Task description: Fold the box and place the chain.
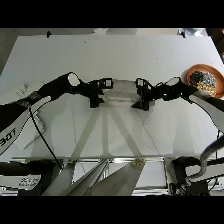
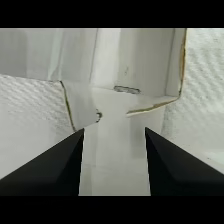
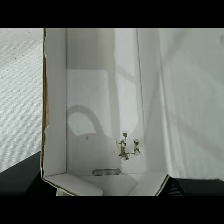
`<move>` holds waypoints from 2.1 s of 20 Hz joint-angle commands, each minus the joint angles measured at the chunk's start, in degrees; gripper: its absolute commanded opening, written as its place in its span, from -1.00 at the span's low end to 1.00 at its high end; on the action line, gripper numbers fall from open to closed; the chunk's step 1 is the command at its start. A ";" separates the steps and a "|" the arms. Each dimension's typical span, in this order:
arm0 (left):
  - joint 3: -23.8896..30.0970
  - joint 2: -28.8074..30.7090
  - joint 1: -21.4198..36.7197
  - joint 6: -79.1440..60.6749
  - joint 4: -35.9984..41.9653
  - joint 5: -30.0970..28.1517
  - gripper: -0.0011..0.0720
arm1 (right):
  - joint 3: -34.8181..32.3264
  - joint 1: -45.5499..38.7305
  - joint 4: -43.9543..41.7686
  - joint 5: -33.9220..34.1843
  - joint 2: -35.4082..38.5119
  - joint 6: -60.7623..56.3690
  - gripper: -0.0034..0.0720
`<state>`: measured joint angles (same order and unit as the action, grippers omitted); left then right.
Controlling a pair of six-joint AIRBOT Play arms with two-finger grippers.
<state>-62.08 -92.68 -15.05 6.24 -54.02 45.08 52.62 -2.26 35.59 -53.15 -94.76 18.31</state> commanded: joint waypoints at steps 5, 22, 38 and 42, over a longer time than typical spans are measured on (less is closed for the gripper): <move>0.02 0.00 -0.07 -2.51 2.99 -0.94 0.18 | 0.00 0.00 -0.02 0.00 -0.02 -0.02 0.43; 0.02 -0.04 -0.13 -11.43 11.50 1.81 -0.22 | 0.00 0.00 -0.02 0.00 -0.02 -0.02 0.43; 0.02 -3.19 -2.84 -11.15 18.49 -3.72 0.33 | 0.00 0.00 -0.02 0.00 -0.02 -0.02 0.43; 0.02 -1.68 -2.69 -11.10 17.18 -2.86 -0.94 | 0.00 0.00 -0.02 0.00 -0.02 -0.02 0.43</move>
<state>-62.08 -95.31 -17.80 -4.99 -35.90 42.70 52.62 -2.26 35.51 -53.15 -94.76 18.20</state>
